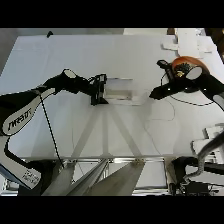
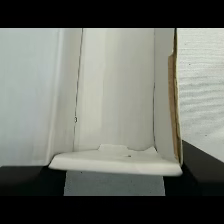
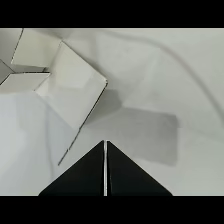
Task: Fold the box and place the chain.
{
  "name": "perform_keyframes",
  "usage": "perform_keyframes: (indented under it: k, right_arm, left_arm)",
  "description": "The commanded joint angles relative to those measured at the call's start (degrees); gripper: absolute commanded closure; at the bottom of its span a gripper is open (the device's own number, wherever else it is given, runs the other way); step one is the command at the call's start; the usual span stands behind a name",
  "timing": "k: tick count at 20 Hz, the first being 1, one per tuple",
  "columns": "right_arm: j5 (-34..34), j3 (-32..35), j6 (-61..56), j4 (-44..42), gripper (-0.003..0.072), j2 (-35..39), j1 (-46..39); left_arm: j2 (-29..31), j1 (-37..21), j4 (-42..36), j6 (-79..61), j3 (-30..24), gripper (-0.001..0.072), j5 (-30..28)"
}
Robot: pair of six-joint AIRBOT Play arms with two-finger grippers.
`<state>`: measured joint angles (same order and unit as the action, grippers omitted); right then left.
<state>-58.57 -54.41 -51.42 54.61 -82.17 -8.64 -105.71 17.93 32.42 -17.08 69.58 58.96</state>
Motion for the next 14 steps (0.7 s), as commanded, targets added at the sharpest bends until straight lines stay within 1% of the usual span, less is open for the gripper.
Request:
perform_keyframes:
  k: [1, 7, 9, 11, 14]
  right_arm:
    - [1.84, 2.43, -3.87, -8.00, 0.0675, -4.33, -0.22]
    - [5.05, 2.97, -3.56, -10.56, 0.0676, -7.82, 1.66]
    - [4.90, 2.97, -3.10, -11.41, 0.0677, -8.39, 2.43]
    - [3.34, 2.97, -2.10, -12.94, 0.0677, -8.37, 2.73]
    - [2.43, 2.97, -2.08, -15.58, 0.0676, -6.80, 2.73]
  left_arm:
    - [0.00, 0.02, 0.00, 0.00, 0.02, 0.0435, -0.02]
    - [0.02, 0.02, 0.00, 0.00, 0.02, 0.0435, -0.02]
    - [0.02, 0.02, 0.00, 0.00, 0.02, 0.0435, -0.02]
    - [0.00, 0.02, 0.00, 0.00, 0.02, 0.0435, -0.02]
    - [0.02, 0.02, 0.00, 0.00, 0.02, 0.0435, -0.02]
